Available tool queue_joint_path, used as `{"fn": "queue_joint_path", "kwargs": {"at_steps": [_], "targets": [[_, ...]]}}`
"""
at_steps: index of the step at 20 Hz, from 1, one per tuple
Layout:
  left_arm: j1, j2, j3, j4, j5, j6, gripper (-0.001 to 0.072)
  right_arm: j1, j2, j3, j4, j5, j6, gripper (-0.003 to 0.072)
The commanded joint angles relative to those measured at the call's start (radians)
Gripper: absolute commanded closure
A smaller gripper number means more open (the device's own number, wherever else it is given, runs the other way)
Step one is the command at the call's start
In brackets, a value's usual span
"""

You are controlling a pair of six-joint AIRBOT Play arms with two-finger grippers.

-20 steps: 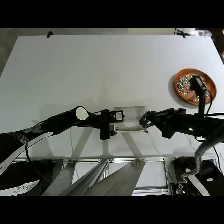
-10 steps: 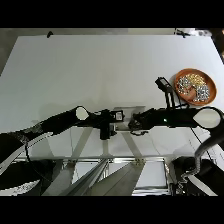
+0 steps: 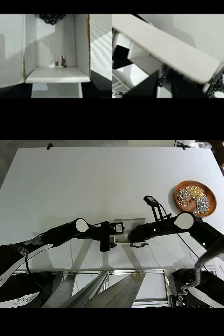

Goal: Fold the box and place the chain.

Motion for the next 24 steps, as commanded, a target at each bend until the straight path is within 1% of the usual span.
{"fn": "queue_joint_path", "kwargs": {"at_steps": [1,4,7,10,12,13,15,17,18,19,20,21,22,23,24], "targets": [[0.0,0.0,0.0,0.0,0.0,0.001,0.0219,0.001,-0.052,0.0,0.0,0.006,0.001,0.0398],[0.0,0.0,0.0,0.0,0.0,0.0,0.0219,0.001,-0.047,0.0,0.014,0.013,0.0,0.039],[0.0,0.0,0.0,0.0,0.0,0.001,0.0219,0.0,-0.022,0.003,0.019,0.093,0.0,0.039],[0.0,0.0,0.0,0.0,0.0,0.001,0.0219,0.0,0.094,0.003,0.006,0.107,-0.001,0.0391],[0.0,0.0,0.0,0.0,0.0,0.001,0.0219,0.0,0.203,0.003,-0.048,0.108,-0.012,0.0392],[0.0,0.0,0.0,0.0,0.0,0.0,0.0219,0.0,0.251,0.003,-0.11,0.126,-0.012,0.0393],[0.0,0.0,0.0,0.0,0.0,0.001,0.0219,0.0,0.324,0.003,-0.322,0.196,-0.012,0.0401],[0.0,0.0,0.0,0.0,0.0,0.001,0.0219,0.0,0.343,0.003,-0.549,0.298,-0.048,0.0402],[0.0,0.0,0.0,0.0,0.0,0.0,0.0219,0.0,0.339,0.001,-0.646,0.333,-0.105,0.0427],[0.0,0.0,0.0,0.0,0.0,0.001,0.0219,0.0,0.332,0.0,-0.708,0.341,-0.166,0.0519],[0.0,0.0,0.0,0.0,0.0,0.001,0.0219,-0.014,0.319,0.0,-0.725,0.32,-0.241,0.0592],[0.0,0.0,0.0,0.0,0.0,0.0,0.0219,-0.037,0.303,0.0,-0.697,0.283,-0.315,0.0585],[0.0,0.0,0.0,0.0,0.0,0.0,0.0219,-0.063,0.282,0.0,-0.648,0.253,-0.412,0.0481],[0.0,0.0,0.0,0.0,0.0,0.0,0.0219,-0.083,0.26,0.0,-0.599,0.235,-0.508,0.0321],[0.0,0.0,0.0,0.0,0.0,0.0,0.0219,-0.096,0.232,0.0,-0.558,0.227,-0.615,0.0297]]}}
